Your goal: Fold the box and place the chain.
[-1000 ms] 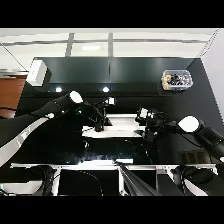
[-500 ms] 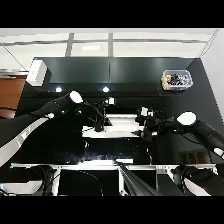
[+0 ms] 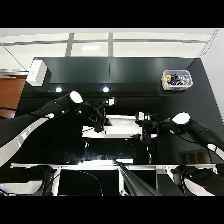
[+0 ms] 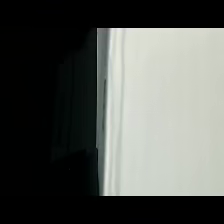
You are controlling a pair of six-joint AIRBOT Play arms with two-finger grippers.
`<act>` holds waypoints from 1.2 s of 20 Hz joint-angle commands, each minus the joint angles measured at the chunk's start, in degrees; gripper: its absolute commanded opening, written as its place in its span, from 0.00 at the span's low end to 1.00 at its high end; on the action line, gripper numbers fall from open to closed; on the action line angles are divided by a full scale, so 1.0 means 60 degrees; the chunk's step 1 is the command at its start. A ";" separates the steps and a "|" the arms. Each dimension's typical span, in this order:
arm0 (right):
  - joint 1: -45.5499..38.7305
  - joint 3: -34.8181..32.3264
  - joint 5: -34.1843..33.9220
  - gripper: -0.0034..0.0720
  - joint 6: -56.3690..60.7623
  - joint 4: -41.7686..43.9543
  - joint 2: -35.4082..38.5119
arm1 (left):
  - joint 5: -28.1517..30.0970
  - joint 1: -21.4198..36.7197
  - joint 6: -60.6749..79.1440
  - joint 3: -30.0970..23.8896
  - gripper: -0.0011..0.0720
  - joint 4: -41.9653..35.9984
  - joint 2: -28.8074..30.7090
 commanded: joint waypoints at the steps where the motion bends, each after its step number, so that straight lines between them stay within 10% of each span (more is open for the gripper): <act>1: 0.0033 -0.0044 -0.0047 0.92 -0.0368 -0.0011 -0.0273 | 0.0026 -0.0004 -0.0022 0.0007 0.05 -0.0011 -0.0004; 24: 0.0820 -0.0044 -0.0925 0.92 0.0302 -0.0841 -0.0412 | 0.0026 -0.0004 -0.0022 0.0007 0.06 -0.0011 -0.0004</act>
